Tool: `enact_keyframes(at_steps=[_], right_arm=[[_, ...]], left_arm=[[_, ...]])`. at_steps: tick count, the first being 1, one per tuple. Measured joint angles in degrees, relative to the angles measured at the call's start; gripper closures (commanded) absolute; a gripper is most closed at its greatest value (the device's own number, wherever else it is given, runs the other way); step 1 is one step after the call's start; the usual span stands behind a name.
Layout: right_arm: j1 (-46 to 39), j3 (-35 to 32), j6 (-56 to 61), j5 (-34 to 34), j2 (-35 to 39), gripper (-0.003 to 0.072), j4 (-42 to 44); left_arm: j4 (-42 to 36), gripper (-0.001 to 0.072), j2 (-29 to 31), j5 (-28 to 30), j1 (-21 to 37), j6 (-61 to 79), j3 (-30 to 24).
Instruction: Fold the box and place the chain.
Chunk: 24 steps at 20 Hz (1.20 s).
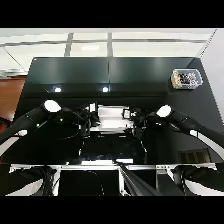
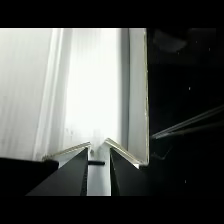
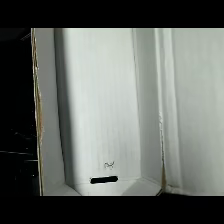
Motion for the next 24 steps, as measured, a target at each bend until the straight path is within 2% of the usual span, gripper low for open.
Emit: enact_keyframes(at_steps=[4, 6, 7, 8, 9, 10, 11, 12, 13, 14, 15, 16, 18, 21, 24], right_arm=[[0.0, 0.0, 0.0, 0.0, 0.0, 0.0509, -0.04], [0.0, 0.0, 0.0, -0.02, 0.0, 0.0509, -0.04], [0.0, 0.0, 0.0, -0.02, 0.0, 0.0509, -0.02], [0.0, 0.0, 0.0, -0.04, 0.0, 0.0509, -0.02], [0.0, 0.0, 0.0, -0.07, 0.0, 0.0509, -0.02], [0.0, 0.0, 0.02, -0.07, 0.0, 0.0509, -0.02], [0.0, 0.0, 0.02, -0.07, 0.0, 0.0509, -0.02], [0.0, 0.0, 0.02, -0.07, 0.0, 0.0509, -0.02], [0.0, 0.0, 0.02, -0.07, 0.0, 0.0509, -0.02], [0.0, 0.0, 0.02, -0.09, 0.0, 0.0509, -0.02], [0.0, 0.0, 0.02, -0.09, 0.0, 0.0509, -0.02], [-0.02, 0.0, 0.04, -0.09, 0.0, 0.0509, 0.0], [0.0, 0.0, 0.0, -0.11, 0.0, 0.0509, -0.02], [0.0, 0.0, 0.02, -0.11, 0.0, 0.0509, -0.02], [0.0, 0.0, 0.0, -0.11, 0.0, 0.0509, -0.02]], left_arm=[[-2.97, 0.0536, -2.23, 0.92, -1.25, -0.2, 0.02], [-3.58, 0.064, -2.8, 2.12, -1.66, -0.22, 0.02], [-3.76, 0.0641, -2.97, 2.62, -1.79, -0.28, 0.02], [-3.93, 0.0488, -3.1, 2.78, -1.88, -0.42, 0.02], [-3.98, 0.0275, -3.19, 2.97, -2.03, -0.57, 0.02], [-4.2, 0.0339, -3.23, 3.06, -2.21, -0.83, 0.02], [-4.2, 0.0551, -3.28, 3.15, -2.27, -0.85, 0.02], [-4.11, 0.0408, -3.26, 3.23, -2.25, -0.92, 0.02], [-4.09, 0.0177, -3.15, 3.23, -2.27, -1.33, 0.02], [-4.11, 0.0177, -3.02, 3.26, -2.27, -1.62, 0.02], [-3.96, 0.0316, -2.78, 3.52, -2.25, -2.01, 0.04], [-3.26, 0.0682, -2.45, 3.39, -2.12, -2.95, 0.17], [0.31, 0.0683, -1.14, 1.79, -1.29, -6.8, 1.36], [10.49, 0.0685, 2.29, -4.42, 2.23, -18.23, 4.2], [21.11, 0.0683, 5.86, -7.61, 10.01, -34.47, 5.14]])
